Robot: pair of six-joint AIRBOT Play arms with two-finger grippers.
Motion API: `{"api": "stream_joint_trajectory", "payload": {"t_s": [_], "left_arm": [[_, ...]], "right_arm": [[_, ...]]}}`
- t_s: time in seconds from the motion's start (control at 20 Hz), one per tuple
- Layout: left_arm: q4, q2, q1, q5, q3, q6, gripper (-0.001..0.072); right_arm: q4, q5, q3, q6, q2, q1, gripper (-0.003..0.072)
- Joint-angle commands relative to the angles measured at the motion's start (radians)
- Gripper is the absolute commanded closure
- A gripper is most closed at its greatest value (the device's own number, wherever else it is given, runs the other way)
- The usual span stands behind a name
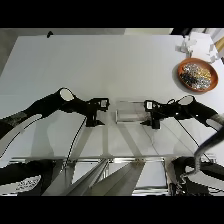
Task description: Fold the box and place the chain.
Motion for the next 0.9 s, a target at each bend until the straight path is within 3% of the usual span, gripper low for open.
{"api": "stream_joint_trajectory", "payload": {"t_s": [0.0,0.85], "left_arm": [[-0.143,-0.02,0.002,0.007,-0.004,0.172,0.0009],[-0.251,-0.089,-0.058,0.009,-0.004,0.193,0.0009]], "right_arm": [[0.0,0.0,0.0,0.0,0.001,-0.001,0.0276],[0.0,0.0,0.0,0.0,0.001,0.0,0.0276]]}}
